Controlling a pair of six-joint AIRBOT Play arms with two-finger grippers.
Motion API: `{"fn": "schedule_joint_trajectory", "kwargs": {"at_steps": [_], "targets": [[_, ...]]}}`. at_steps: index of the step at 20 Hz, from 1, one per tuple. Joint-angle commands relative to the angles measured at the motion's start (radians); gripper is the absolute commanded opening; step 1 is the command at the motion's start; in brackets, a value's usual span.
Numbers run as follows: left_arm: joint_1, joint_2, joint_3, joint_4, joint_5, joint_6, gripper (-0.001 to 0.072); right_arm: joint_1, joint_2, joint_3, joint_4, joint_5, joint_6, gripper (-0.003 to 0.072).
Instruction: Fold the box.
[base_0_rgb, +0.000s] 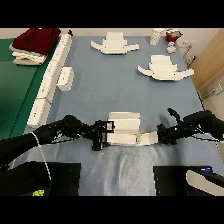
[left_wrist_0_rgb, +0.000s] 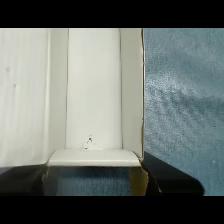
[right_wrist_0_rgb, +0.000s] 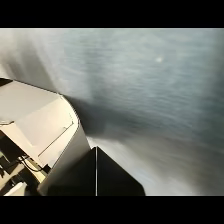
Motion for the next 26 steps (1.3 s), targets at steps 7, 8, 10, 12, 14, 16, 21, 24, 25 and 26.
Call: {"fn": "schedule_joint_trajectory", "kwargs": {"at_steps": [7, 8, 10, 12, 14, 16, 21, 24, 25, 26], "targets": [[0.001, -0.001, 0.001, 0.000, 0.000, 0.000, 0.0432, 0.205, 0.058, 0.106, 0.026, 0.011, 0.035, 0.0003], [0.001, -0.001, 0.001, 0.000, 0.000, 0.000, 0.0432, 0.226, 0.059, 0.113, 0.026, 0.019, 0.035, 0.0003], [0.001, -0.001, 0.001, 0.000, 0.000, 0.000, 0.0432, 0.258, 0.059, 0.132, 0.024, 0.030, 0.037, 0.0009], [0.001, -0.001, 0.001, 0.000, 0.000, 0.000, 0.0432, 0.269, 0.059, 0.161, 0.014, 0.033, 0.038, 0.0095], [0.001, -0.001, 0.001, 0.000, 0.000, 0.000, 0.0432, 0.268, 0.059, 0.191, -0.015, 0.036, 0.077, 0.0225], [0.001, -0.001, 0.001, 0.000, 0.000, 0.000, 0.0432, 0.268, 0.059, 0.208, -0.037, 0.033, 0.088, 0.0233], [0.001, -0.001, 0.001, 0.000, 0.000, 0.000, 0.0432, 0.274, 0.059, 0.212, -0.028, 0.006, 0.098, 0.0445], [0.001, -0.001, 0.001, 0.000, 0.000, 0.000, 0.0432, 0.338, 0.059, 0.212, -0.031, 0.033, 0.099, 0.0445], [0.001, -0.001, 0.001, 0.000, 0.000, 0.000, 0.0432, 0.368, 0.059, 0.212, -0.032, 0.062, 0.108, 0.0445], [0.001, -0.001, 0.001, 0.000, 0.001, 0.000, 0.0432, 0.401, 0.059, 0.212, -0.034, 0.098, 0.123, 0.0444]]}}
